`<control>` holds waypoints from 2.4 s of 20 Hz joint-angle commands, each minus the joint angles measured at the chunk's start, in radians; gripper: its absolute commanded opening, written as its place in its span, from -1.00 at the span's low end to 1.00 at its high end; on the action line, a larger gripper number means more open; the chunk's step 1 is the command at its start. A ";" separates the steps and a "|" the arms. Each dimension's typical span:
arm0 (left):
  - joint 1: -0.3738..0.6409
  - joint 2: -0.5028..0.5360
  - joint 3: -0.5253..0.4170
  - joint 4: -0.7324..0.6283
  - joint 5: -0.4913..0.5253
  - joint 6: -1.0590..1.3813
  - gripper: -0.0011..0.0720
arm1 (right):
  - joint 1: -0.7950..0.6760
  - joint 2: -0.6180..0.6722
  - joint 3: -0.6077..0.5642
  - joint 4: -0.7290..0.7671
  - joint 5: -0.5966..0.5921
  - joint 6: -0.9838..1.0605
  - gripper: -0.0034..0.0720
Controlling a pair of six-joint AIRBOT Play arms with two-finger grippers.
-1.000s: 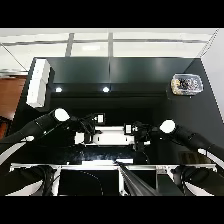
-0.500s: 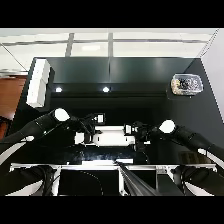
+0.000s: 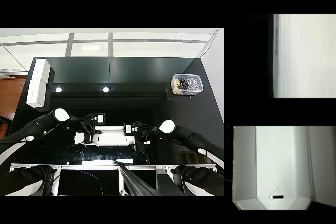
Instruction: Fold the box and place the chain.
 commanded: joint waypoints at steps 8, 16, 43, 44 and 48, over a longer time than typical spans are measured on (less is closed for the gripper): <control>0.000 0.000 0.001 0.000 -0.001 0.000 -0.90 | -0.032 0.005 0.027 0.056 0.032 -0.008 0.93; 0.000 0.000 0.001 0.000 -0.001 0.000 -0.90 | -0.004 -0.015 0.014 0.000 0.011 0.003 0.93; 0.015 0.036 0.001 0.017 -0.004 -0.076 0.52 | 0.008 -0.015 0.014 0.002 -0.027 0.028 0.05; 0.026 0.059 0.001 0.027 -0.003 -0.093 0.54 | 0.008 -0.015 0.014 0.002 -0.027 0.028 0.05; 0.095 0.218 0.001 0.050 -0.032 -0.227 0.63 | 0.008 -0.015 0.014 0.002 -0.027 0.028 0.05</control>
